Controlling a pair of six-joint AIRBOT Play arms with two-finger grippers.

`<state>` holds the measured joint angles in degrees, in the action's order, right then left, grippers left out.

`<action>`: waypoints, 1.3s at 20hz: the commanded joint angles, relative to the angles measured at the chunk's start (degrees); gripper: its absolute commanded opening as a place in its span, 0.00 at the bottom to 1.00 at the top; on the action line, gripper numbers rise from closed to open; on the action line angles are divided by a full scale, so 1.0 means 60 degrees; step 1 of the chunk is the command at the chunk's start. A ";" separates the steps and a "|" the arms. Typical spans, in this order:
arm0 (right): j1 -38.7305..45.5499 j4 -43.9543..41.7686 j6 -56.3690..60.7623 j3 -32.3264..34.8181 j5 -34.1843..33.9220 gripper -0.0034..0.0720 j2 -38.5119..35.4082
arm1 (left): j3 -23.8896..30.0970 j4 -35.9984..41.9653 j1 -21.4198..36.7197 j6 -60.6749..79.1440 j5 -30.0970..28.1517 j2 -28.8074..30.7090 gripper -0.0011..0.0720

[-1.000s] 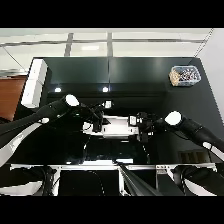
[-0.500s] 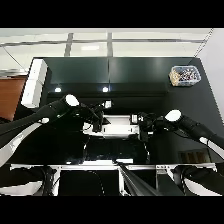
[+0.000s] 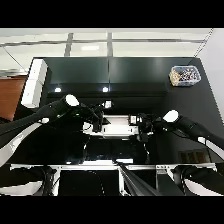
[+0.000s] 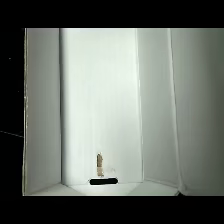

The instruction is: Fold the box and place the chain.

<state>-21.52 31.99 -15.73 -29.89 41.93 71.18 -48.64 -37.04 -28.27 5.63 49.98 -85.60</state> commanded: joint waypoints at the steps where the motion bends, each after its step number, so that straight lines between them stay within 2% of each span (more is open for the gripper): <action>1: -0.0047 0.0197 0.0229 0.0000 -0.0211 0.93 0.0015 | 0.0000 0.0000 -0.0004 0.0004 0.0004 0.0000 0.05; 9: -0.0047 0.0189 0.0226 0.0000 -0.0211 0.93 0.0015 | 0.0000 0.0000 -0.0004 0.0004 0.0004 0.0000 0.05; 10: -0.0047 0.0189 0.0226 0.0000 -0.0208 0.87 0.0015 | 0.0000 0.0000 -0.0004 0.0000 0.0004 0.0000 0.05; 11: -0.0047 0.0193 0.0226 0.0000 -0.0204 0.61 0.0015 | 0.0000 -0.0004 -0.0004 0.0004 0.0004 0.0000 0.05; 15: -0.0047 0.0189 0.0226 0.0000 -0.0208 0.58 0.0015 | 0.0000 -0.0004 0.0007 -0.0004 0.0011 0.0007 0.06; 16: -0.0047 0.0189 0.0226 0.0000 -0.0208 0.58 0.0015 | 0.0000 -0.0055 0.0018 -0.0004 0.0025 0.0044 0.11; 18: -0.0047 0.0189 0.0226 0.0000 -0.0208 0.58 0.0015 | -0.0025 -0.0463 0.0033 -0.0291 0.0055 0.0306 0.65; 19: -0.0047 0.0189 0.0226 0.0000 -0.0208 0.58 0.0015 | -0.0084 -0.0867 0.0051 -0.0707 0.0175 0.0506 0.80; 21: -0.0047 0.0189 0.0226 0.0000 -0.0208 0.58 0.0015 | -0.0178 -0.2197 0.0098 -0.1566 0.0572 0.1133 0.82; 22: -0.0047 0.0189 0.0226 0.0000 -0.0208 0.55 0.0015 | -0.0197 -0.2911 0.0164 -0.2127 0.0776 0.1545 0.82; 23: -0.0047 0.0193 0.0226 0.0000 -0.0197 0.32 0.0015 | -0.0200 -0.3544 0.0219 -0.2776 0.0925 0.1945 0.82; 24: -0.0047 0.0193 0.0226 0.0000 -0.0197 0.21 0.0015 | -0.0200 -0.4091 0.0310 -0.3501 0.1169 0.2382 0.82; 25: -0.0047 0.0193 0.0222 0.0004 -0.0197 0.21 0.0015 | -0.0200 -0.4441 0.0401 -0.4248 0.1537 0.2750 0.80; 26: -0.0047 0.0193 0.0226 0.0000 -0.0197 0.21 0.0015 | -0.0200 -0.4583 0.0488 -0.5038 0.2036 0.3096 0.71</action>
<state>-21.74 33.12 -14.35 -29.89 40.66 71.22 -49.69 -56.25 -26.48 -11.75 56.58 -72.77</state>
